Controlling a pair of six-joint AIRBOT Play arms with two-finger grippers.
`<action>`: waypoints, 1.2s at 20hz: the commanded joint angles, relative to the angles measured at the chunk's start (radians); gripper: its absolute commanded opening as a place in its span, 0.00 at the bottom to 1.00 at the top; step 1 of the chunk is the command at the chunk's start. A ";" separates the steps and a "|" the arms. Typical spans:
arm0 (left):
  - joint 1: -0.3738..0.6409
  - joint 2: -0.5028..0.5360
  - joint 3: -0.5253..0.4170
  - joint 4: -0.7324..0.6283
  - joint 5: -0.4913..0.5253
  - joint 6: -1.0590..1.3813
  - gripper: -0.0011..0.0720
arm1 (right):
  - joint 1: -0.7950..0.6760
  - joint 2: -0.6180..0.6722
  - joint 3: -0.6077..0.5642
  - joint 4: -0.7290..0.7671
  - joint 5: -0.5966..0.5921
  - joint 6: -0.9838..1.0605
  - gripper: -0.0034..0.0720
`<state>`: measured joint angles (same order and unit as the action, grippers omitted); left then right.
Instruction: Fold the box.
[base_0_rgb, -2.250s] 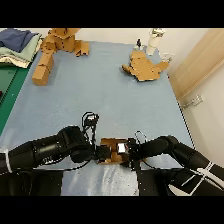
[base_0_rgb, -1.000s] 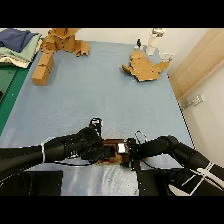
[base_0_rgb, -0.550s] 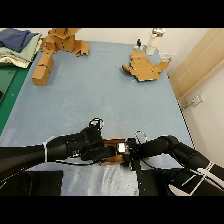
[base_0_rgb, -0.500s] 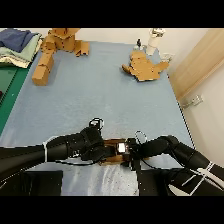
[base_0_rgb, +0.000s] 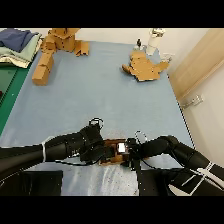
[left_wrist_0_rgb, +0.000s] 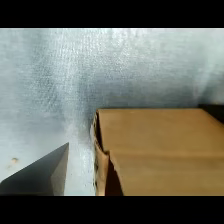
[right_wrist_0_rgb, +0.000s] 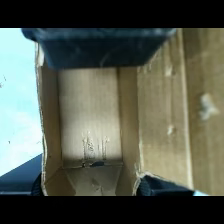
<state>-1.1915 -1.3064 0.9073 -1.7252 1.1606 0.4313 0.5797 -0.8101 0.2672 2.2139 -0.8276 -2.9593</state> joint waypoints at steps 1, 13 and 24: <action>0.001 0.032 0.016 0.002 0.029 0.029 0.69 | 0.000 0.001 0.000 0.000 0.000 0.000 0.76; 0.000 0.349 0.011 0.061 0.355 0.114 0.03 | 0.000 0.001 0.000 0.000 0.000 0.000 0.76; 0.567 0.723 -0.588 -0.448 -0.123 1.516 0.04 | 0.000 0.001 0.000 0.000 0.000 0.000 0.76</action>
<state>-0.7845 -0.6559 0.4286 -2.0739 1.2240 1.6085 0.5797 -0.8101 0.2672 2.2135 -0.8280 -2.9593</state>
